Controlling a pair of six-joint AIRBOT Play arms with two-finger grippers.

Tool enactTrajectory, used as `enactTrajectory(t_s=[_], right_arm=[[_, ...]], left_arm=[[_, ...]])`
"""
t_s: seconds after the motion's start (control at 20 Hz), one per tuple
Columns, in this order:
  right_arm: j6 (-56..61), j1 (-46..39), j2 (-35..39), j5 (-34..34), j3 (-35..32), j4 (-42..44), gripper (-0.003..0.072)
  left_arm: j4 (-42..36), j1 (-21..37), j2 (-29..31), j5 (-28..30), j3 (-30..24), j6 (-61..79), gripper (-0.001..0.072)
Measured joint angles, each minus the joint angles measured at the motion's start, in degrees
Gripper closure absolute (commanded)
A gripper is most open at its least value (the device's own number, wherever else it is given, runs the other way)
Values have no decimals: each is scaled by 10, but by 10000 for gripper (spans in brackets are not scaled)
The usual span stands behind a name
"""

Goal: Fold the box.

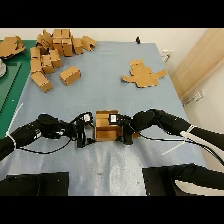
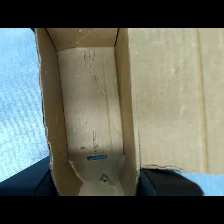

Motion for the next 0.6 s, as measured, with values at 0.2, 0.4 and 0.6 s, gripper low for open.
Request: enactTrajectory(t_s=[0.2, 0.4, 0.6], right_arm=[[0, 0, 0, 0, 0, 0, 89], [0, 0, 0, 0, 0, 0, 89], [0, 0, 0, 0, 0, 0, 89]], left_arm=[[-5, -1, 0, 1, 1, -9, 14], [-7, -1, -3, -13, 2, 12, 14], [-9, -1, -12, -25, 12, 28, 14]])
